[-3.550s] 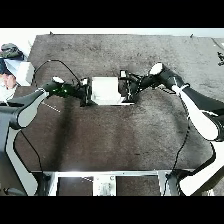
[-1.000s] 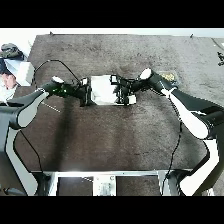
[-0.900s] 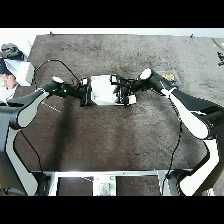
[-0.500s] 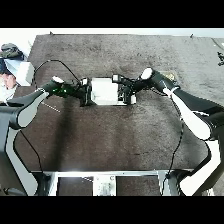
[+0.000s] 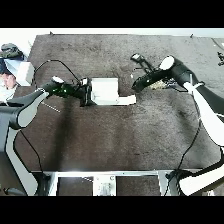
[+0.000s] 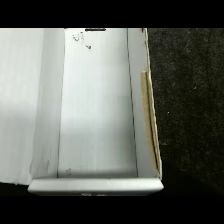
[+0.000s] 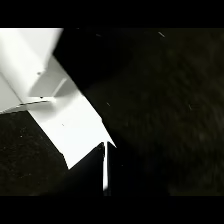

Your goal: Fold the box and place the chain.

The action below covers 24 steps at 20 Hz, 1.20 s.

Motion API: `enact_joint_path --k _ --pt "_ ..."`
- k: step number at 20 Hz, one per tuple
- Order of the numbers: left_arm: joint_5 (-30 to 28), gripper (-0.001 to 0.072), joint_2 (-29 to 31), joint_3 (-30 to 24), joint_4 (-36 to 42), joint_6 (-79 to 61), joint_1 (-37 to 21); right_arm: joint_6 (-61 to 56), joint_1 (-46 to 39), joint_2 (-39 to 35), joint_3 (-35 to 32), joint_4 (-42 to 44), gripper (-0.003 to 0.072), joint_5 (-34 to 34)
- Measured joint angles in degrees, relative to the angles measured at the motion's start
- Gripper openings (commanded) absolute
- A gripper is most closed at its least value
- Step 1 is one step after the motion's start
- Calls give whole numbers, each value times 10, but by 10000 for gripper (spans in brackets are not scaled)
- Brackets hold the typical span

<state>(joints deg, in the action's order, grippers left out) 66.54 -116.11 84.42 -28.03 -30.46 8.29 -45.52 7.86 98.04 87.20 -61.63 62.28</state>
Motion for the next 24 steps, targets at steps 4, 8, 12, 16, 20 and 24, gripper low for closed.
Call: enact_joint_path --k 4,8,12,16,20,24 --pt "0 346 0 0 0 0 0 -97 -63 -4 -31 49 26 25" --pt "0 347 0 0 0 0 0 -129 -101 -4 -94 122 12 7" --pt "0 346 0 0 0 0 0 -136 -97 14 -128 163 12 -14" --pt "0 346 0 0 0 0 0 -137 -82 47 -138 213 12 -23" --pt "0 346 0 0 0 0 0 -103 -46 60 -140 287 87 2" --pt "0 347 0 0 0 0 0 -81 -20 59 -133 332 470 7"
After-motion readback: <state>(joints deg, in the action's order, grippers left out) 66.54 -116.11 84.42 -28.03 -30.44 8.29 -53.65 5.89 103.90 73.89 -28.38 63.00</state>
